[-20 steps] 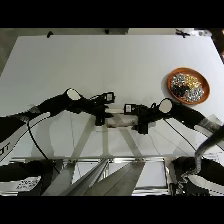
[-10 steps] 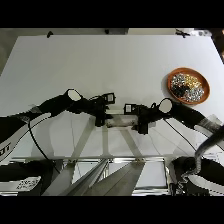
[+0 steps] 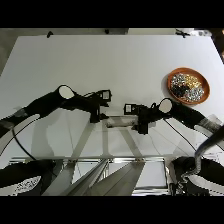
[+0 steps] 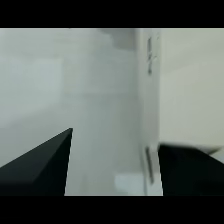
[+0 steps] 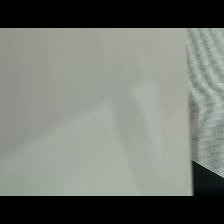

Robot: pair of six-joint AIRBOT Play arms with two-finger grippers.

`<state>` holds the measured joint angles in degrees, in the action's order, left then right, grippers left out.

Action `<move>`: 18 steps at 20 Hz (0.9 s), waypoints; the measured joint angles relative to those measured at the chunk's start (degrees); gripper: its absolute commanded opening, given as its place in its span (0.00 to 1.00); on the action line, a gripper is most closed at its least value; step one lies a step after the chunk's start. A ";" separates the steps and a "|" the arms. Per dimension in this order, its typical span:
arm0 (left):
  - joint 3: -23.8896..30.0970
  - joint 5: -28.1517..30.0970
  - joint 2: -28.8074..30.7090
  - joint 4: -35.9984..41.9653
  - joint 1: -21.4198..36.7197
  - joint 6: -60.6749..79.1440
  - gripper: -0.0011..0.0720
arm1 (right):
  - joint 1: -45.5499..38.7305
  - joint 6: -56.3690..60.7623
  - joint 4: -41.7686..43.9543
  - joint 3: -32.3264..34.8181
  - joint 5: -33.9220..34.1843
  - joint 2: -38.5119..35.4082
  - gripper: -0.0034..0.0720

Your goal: Fold the box and place the chain.

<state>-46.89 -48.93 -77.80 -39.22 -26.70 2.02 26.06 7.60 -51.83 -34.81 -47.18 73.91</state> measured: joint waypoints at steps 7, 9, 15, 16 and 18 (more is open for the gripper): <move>0.00 -1.16 16.79 -7.93 6.82 -7.06 0.75 | 0.02 -0.04 0.11 0.02 -0.50 0.00 0.59; 0.00 -2.84 20.68 -8.72 7.45 -9.94 0.51 | 0.02 -0.02 0.09 0.02 -0.44 0.00 0.59; 0.09 -18.95 25.07 -18.10 8.11 -26.34 0.02 | 0.02 -0.02 0.04 0.04 -0.28 0.00 0.59; 0.24 -21.03 25.29 -19.17 8.11 -28.94 0.02 | 0.02 -0.02 0.02 0.04 -0.26 0.00 0.59; 0.68 -24.15 25.55 -20.61 8.11 -32.96 0.02 | 0.02 -0.02 0.02 0.04 -0.24 0.00 0.59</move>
<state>-46.22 -73.08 -52.25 -59.83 -18.59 -30.94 26.09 7.57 -51.81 -34.76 -47.42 73.91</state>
